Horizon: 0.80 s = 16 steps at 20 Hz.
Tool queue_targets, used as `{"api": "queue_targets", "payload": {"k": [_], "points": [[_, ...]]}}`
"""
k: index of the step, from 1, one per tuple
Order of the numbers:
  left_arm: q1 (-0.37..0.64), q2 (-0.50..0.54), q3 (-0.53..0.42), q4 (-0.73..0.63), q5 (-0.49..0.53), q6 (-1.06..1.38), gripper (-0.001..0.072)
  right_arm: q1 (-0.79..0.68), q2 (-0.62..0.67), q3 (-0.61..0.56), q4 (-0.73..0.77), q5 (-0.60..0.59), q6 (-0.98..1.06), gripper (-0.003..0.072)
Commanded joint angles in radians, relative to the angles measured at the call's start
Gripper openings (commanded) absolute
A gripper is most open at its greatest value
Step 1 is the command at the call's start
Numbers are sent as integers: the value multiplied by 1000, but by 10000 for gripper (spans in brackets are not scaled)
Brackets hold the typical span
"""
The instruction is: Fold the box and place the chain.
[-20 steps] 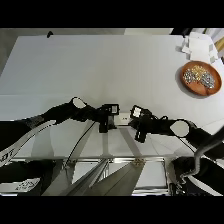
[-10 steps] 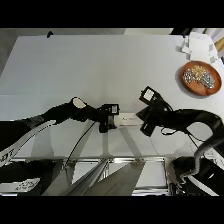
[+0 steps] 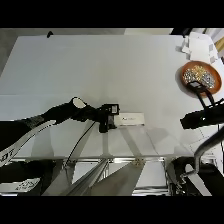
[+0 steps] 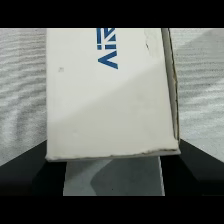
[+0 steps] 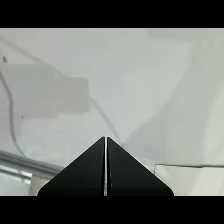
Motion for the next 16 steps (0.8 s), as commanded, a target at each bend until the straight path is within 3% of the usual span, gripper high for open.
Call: {"api": "queue_targets", "payload": {"k": [1,3,4,6,10,16], "points": [[1,1,0,0,-2,0,273,-165,-11,3,45,-5,-16,22],[1,1,0,-37,-32,0,259,-182,-10,3,43,11,-11,21],[0,1,0,-40,-43,1,201,-181,-10,3,43,16,-12,21],[5,2,0,-27,-46,-60,4,-181,-10,3,44,14,-12,21],[20,23,0,64,-16,-386,6,-181,-10,3,44,14,-12,21],[191,154,0,430,0,-797,5,-181,-10,3,43,14,-12,21]]}}
